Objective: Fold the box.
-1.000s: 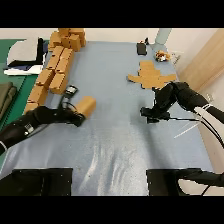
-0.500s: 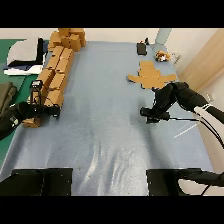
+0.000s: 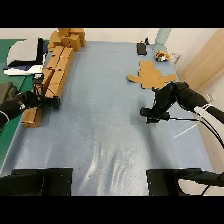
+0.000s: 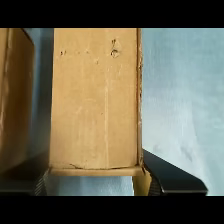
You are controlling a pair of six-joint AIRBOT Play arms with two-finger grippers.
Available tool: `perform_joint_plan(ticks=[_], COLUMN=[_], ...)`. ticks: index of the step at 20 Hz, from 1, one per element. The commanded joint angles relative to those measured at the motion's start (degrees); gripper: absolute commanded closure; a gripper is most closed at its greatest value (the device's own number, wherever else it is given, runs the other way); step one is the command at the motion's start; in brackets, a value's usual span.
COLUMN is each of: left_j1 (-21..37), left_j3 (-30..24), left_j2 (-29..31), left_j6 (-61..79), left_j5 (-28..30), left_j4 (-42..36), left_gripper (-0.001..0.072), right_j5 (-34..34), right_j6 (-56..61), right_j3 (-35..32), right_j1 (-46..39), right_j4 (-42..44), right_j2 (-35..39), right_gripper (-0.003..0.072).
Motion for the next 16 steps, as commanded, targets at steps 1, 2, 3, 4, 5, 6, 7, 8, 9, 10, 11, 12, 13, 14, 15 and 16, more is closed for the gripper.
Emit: perform_joint_plan(ticks=[1,2,3,4,5,6,7,8,9,10,11,12,13,14,15,16], left_j1=[0.1,0.1,0.1,0.1,0.1,0.1,0.1,0.1,0.1,0.0,0.0,0.0,0.0,0.0,0.0,0.0], left_j3=[1.4,1.4,1.4,1.4,1.4,1.4,1.4,1.4,1.4,1.4,1.4,1.4,1.4,1.4,1.4,1.4], left_j2=[-2.7,-2.7,-2.7,-2.7,-2.7,-2.7,-2.7,-2.7,-2.7,-2.7,-2.7,-2.7,-2.7,-2.7,-2.7,-2.7], left_j6=[0.4,0.4,0.4,0.4,0.4,0.4,0.4,0.4,0.4,0.4,0.4,0.4,0.4,0.4,0.3,0.3], left_j5=[6.2,6.2,6.3,6.4,6.4,6.3,6.3,6.3,6.3,6.3,6.3,6.1,5.5,4.9,4.5,3.4], left_j4=[0.1,0.1,0.1,0.1,0.1,0.1,0.1,0.1,0.0,0.0,0.0,0.0,0.0,0.0,0.0,0.0], left_gripper=[0.0166,0.0167,0.0166,0.0167,0.0166,0.0166,0.0167,0.0167,0.0167,0.0167,0.0167,0.0167,0.0167,0.0167,0.0167,0.0167], right_j5=[0.0,0.0,0.0,0.0,0.0,0.0,0.0,0.0,0.0,0.0,0.0,0.0,0.0,0.0,0.0,0.0], right_j6=[0.0,0.0,0.0,0.0,0.0,0.0,0.0,0.0,0.0,0.0,0.0,0.0,0.0,0.0,0.0,0.0], right_j3=[0.0,0.0,0.0,0.0,0.0,0.0,0.0,0.0,0.0,0.0,0.0,0.0,0.0,0.0,0.0,0.0], right_j1=[0.0,0.0,0.0,0.0,0.0,0.0,0.0,0.0,0.0,0.0,0.0,0.0,0.0,0.0,0.0,0.0], right_j4=[0.0,0.0,0.0,0.0,0.0,0.0,0.0,0.0,0.0,0.0,0.0,0.0,0.0,0.0,0.0,0.0], right_j2=[0.0,0.0,0.0,0.0,0.0,0.0,0.0,0.0,0.0,0.0,0.0,0.0,0.0,0.0,0.0,0.0], right_gripper=[0.0682,0.0682,0.0682,0.0682,0.0682,0.0682,0.0682,0.0682,0.0682,0.0682,0.0682,0.0682,0.0682,0.0682,0.0682,0.0682])
